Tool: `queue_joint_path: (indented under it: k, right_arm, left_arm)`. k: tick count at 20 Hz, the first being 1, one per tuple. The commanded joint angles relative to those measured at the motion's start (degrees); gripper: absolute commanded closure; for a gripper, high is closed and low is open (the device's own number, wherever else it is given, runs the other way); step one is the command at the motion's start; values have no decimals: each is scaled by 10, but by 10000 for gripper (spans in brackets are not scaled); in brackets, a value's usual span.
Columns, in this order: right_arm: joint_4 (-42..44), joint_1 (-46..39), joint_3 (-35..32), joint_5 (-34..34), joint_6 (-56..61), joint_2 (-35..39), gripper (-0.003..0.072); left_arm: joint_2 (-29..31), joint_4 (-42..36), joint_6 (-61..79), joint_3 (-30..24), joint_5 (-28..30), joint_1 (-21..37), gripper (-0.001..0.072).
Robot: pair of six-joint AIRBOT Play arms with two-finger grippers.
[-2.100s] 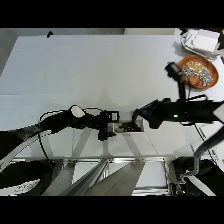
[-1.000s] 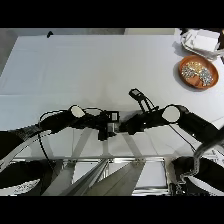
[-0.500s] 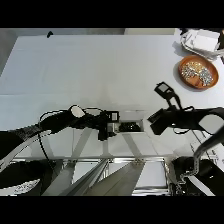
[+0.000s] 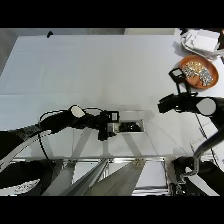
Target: Fold the box and place the chain.
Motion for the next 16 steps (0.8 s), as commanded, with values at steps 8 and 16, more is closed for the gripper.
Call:
queue_joint_path:
  k: [8,16]
  right_arm:
    - [178,70,87,95,-212,-133,674]
    - [119,126,55,163,-242,-40,672]
  left_arm:
    - [0,0,0,0,0,0,399]
    - [0,0,0,0,0,0,399]
